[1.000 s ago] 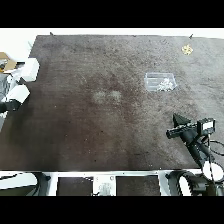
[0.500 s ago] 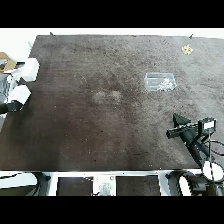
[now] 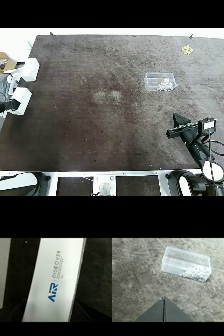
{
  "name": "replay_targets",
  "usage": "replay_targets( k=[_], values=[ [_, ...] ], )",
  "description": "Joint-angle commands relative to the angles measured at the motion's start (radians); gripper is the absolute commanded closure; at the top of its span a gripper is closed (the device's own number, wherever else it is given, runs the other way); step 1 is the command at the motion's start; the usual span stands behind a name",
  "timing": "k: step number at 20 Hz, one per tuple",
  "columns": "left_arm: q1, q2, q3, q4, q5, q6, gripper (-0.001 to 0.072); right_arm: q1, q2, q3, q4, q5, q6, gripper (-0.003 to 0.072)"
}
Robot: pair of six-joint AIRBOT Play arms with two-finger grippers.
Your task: Fold the box and place the chain.
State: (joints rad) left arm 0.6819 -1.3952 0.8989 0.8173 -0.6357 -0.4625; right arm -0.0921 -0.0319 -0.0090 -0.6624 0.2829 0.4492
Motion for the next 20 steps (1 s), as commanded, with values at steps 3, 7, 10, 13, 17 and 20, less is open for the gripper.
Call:
replay_targets(
  k=[3,7,10,13,17,20],
  values=[
    [0.001,0.057,0.001,0.037,0.007,-0.001,0.0028,0.0,0.0,-0.001,0.0,0.0,0.0,0.0684],
    [0.001,0.109,0.001,-0.079,-0.087,-0.004,0.0028,0.0,0.0,-0.001,0.0,0.0,0.0,0.0684],
    [0.001,0.175,0.015,-0.277,-0.137,0.0,0.0029,0.0,0.0,-0.001,0.0,0.0,0.0,0.0684],
    [0.001,0.226,0.097,-0.456,-0.309,0.0,0.0313,0.0,0.0,-0.001,0.0,0.0,0.0,0.0684],
    [0.001,0.327,0.188,-0.641,-0.365,0.001,0.0703,0.0,0.0,-0.001,0.0,0.0,0.0,0.0684],
    [0.0,0.457,0.199,-0.659,-0.276,0.002,0.0706,0.0,0.0,-0.001,0.0,0.0,0.0,0.0684]
  ],
)
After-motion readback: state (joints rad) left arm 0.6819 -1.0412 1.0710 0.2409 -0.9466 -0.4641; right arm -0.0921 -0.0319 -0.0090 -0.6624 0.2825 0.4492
